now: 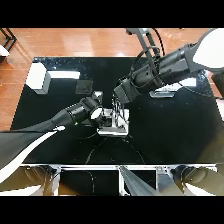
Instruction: Fold the box and place the chain.
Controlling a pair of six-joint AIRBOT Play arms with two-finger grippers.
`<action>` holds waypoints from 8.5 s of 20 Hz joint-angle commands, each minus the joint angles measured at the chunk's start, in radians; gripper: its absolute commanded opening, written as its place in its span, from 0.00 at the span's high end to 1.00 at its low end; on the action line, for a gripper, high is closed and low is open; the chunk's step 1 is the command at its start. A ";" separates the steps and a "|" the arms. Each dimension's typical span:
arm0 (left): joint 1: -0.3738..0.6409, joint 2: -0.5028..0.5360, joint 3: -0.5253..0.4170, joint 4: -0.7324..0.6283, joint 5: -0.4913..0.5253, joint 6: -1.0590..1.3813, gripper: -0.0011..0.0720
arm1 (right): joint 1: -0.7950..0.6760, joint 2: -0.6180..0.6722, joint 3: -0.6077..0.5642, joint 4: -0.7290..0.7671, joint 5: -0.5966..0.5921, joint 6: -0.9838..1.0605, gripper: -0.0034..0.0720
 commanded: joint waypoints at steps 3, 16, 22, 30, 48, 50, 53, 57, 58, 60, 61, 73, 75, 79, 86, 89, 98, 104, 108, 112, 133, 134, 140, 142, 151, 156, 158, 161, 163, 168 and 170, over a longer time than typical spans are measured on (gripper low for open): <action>0.000 0.000 0.001 0.000 0.000 0.000 0.96 | 0.006 0.000 -0.005 0.059 -0.095 -0.001 0.93; 0.000 0.000 0.001 0.000 -0.001 0.000 0.96 | -0.018 0.002 0.005 0.057 -0.058 0.000 0.93; 0.000 0.000 0.001 0.000 0.000 0.000 0.96 | -0.017 0.002 -0.006 -0.060 0.104 0.000 0.93; 0.000 0.001 0.001 0.000 -0.001 0.004 0.96 | -0.014 0.002 -0.231 -0.009 -0.031 0.000 0.93; 0.000 0.001 0.001 0.000 -0.001 0.004 0.96 | -0.014 -0.028 -0.241 -0.007 -0.060 -0.012 0.93; 0.000 0.001 0.001 0.000 0.000 0.004 0.96 | -0.014 -0.028 -0.241 -0.007 -0.052 -0.012 0.93; 0.000 0.001 0.001 0.000 0.000 0.004 0.96 | -0.014 -0.030 -0.247 0.001 -0.011 -0.012 0.93; 0.000 0.001 0.001 0.000 0.000 0.004 0.96 | -0.014 -0.030 -0.279 0.012 0.006 -0.012 0.93; 0.000 0.001 0.001 0.000 0.000 0.004 0.96 | -0.014 -0.031 -0.290 0.013 0.001 -0.012 0.93; 0.000 0.001 0.001 0.000 0.000 0.004 0.96 | -0.014 -0.037 -0.301 0.020 -0.014 -0.011 0.93; 0.000 0.001 0.001 0.000 0.000 0.004 0.96 | -0.014 -0.037 -0.307 0.021 -0.033 -0.011 0.93; 0.000 0.001 0.001 -0.022 0.000 0.004 0.96 | -0.209 0.106 -0.311 -0.146 0.156 -0.005 0.48; 0.000 0.001 0.003 -0.023 0.001 0.004 0.96 | -0.285 0.175 -0.324 -0.238 0.151 0.033 0.47; 0.000 0.003 0.037 -0.029 -0.021 0.010 0.90 | -0.390 0.244 -0.388 -0.261 0.176 0.041 0.02; 0.000 0.041 0.122 -0.020 -0.156 0.010 0.18 | -0.392 0.245 -0.423 -0.246 0.145 0.033 0.02; 0.001 0.131 0.126 -0.060 -0.212 0.170 0.18 | -0.392 0.245 -0.422 -0.246 0.085 0.006 0.02; 0.091 0.700 -0.026 0.006 -0.644 0.269 0.11 | -0.389 0.233 -0.468 -0.163 -0.127 -0.008 0.02; 0.320 0.891 -0.261 0.079 -0.348 0.394 0.11 | -0.256 0.041 -0.390 -0.151 -0.193 0.035 0.02; 0.654 0.744 -0.349 -0.129 0.016 0.669 0.11 | -0.177 0.005 -0.375 -0.102 -0.360 -0.004 0.02; 0.866 0.557 -0.335 -0.489 -0.040 1.044 0.11 | -0.172 0.005 -0.376 -0.026 -0.370 0.056 0.02; 0.683 0.528 -0.328 -0.444 0.052 1.042 0.11 | -0.054 -0.092 -0.377 -0.070 -0.137 -0.330 0.02; 0.683 0.528 -0.328 -0.444 0.051 1.037 0.11 | -0.054 -0.092 -0.377 -0.070 -0.137 -0.351 0.02; 0.683 0.528 -0.328 -0.444 0.051 1.019 0.11 | -0.042 -0.092 -0.372 -0.049 -0.169 -0.439 0.02; 0.683 0.528 -0.328 -0.444 0.047 1.017 0.11 | -0.056 -0.092 -0.323 -0.006 -0.174 -0.402 0.03; 0.683 0.528 -0.328 -0.444 0.046 1.001 0.11 | -0.122 -0.170 -0.246 -0.043 -0.087 -0.423 0.03; 0.683 0.528 -0.328 -0.443 0.044 1.001 0.11 | -0.084 -0.217 -0.257 -0.026 0.003 -0.491 0.03; 0.683 0.528 -0.328 -0.443 0.042 1.001 0.11 | -0.074 -0.217 -0.257 0.012 0.010 -0.534 0.03; 0.683 0.528 -0.328 -0.443 0.039 1.001 0.11 | -0.065 -0.217 -0.257 0.005 0.050 -0.598 0.03; 0.683 0.528 -0.328 -0.443 0.039 0.999 0.11 | -0.064 -0.217 -0.257 0.008 0.062 -0.615 0.03; 0.683 0.528 -0.328 -0.444 0.039 0.998 0.11 | -0.048 -0.217 -0.257 -0.007 0.046 -0.629 0.03; 0.683 0.528 -0.328 -0.443 0.038 0.998 0.11 | -0.039 -0.217 -0.257 -0.010 0.046 -0.629 0.03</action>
